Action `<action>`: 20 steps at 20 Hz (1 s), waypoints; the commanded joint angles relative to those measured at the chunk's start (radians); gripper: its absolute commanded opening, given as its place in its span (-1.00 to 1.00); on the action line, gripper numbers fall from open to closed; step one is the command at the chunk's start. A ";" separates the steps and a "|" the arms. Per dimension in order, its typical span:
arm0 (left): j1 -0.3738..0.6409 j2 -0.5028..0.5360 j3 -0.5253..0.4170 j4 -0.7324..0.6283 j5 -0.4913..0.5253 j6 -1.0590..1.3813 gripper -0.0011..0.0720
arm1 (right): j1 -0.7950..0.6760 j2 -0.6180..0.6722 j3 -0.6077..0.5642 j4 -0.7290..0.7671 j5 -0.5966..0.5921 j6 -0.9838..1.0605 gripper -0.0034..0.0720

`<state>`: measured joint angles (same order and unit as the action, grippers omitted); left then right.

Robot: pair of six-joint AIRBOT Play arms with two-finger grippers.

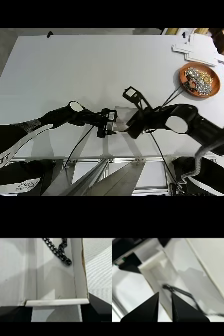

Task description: Fold the box and place the chain.

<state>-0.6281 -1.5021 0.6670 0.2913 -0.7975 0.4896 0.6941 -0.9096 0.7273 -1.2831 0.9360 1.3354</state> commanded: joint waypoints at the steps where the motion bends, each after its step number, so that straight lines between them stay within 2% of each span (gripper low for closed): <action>1: 0.001 0.001 0.000 0.000 0.000 0.000 -0.40 | -0.129 0.101 0.025 -0.129 0.256 -0.305 -0.54; 4: 0.001 0.001 0.000 0.000 0.000 0.000 -0.40 | -0.290 0.157 -0.003 -0.114 0.368 -0.747 -0.55; 5: 0.001 0.001 0.000 0.000 0.000 0.000 -0.40 | -0.331 0.158 -0.025 -0.097 0.369 -0.835 -0.40; 7: 0.001 0.001 0.000 0.000 0.000 0.000 -0.40 | -0.380 0.158 -0.102 -0.042 0.329 -0.983 -0.31; 11: 0.001 0.001 0.000 0.000 0.000 0.000 -0.40 | -0.381 0.158 -0.297 0.137 0.116 -1.164 -0.27; 13: 0.001 0.001 0.000 0.000 0.000 0.000 -0.40 | -0.381 0.158 -0.359 0.210 0.050 -1.237 -0.28; 15: 0.001 0.001 0.000 0.000 0.000 0.000 -0.40 | -0.381 0.157 -0.388 0.242 0.031 -1.302 -0.42; 20: 0.001 0.001 0.000 0.000 0.000 0.000 -0.40 | -0.381 0.122 -0.406 0.318 -0.103 -1.341 -0.40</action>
<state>-0.6281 -1.5021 0.6670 0.2913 -0.7975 0.4896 0.3138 -0.7670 0.3397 -1.0321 0.9283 0.0441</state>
